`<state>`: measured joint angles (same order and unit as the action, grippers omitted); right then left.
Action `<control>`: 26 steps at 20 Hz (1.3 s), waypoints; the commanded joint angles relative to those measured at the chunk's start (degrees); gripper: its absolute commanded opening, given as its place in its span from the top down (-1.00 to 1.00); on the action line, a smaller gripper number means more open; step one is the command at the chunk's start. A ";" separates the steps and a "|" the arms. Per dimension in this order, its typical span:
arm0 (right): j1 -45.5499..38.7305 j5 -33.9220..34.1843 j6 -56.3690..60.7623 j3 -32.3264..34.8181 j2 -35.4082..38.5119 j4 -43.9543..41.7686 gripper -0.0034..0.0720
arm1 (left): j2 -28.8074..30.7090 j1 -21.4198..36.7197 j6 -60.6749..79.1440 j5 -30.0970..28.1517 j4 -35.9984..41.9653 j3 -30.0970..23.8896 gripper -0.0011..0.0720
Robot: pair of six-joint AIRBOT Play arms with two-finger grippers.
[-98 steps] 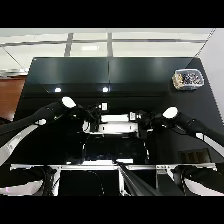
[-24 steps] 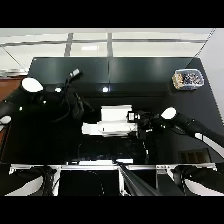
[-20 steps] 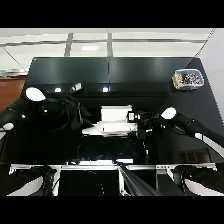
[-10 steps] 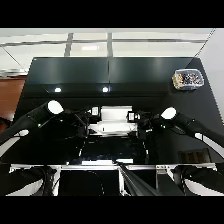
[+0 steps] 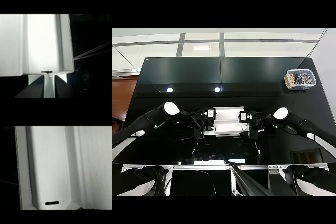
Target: Fold the box and place the chain.
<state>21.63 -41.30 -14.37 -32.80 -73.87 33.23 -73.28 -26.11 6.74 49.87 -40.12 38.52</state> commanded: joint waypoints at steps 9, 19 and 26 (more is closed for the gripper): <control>0.02 -0.02 0.02 0.00 0.00 0.00 0.12 | -3.43 -1.53 0.52 -4.02 9.05 -0.02 0.56; 0.02 -0.02 0.02 0.00 0.00 0.00 0.12 | -1.81 -0.22 -6.51 1.18 2.40 0.98 0.91; 0.04 -0.02 0.02 0.00 0.00 0.00 0.13 | 14.10 17.22 -46.73 5.84 -23.67 2.64 0.91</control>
<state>21.63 -41.28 -14.33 -32.80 -73.87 33.23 -65.08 -16.19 -22.11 55.53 -52.99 40.82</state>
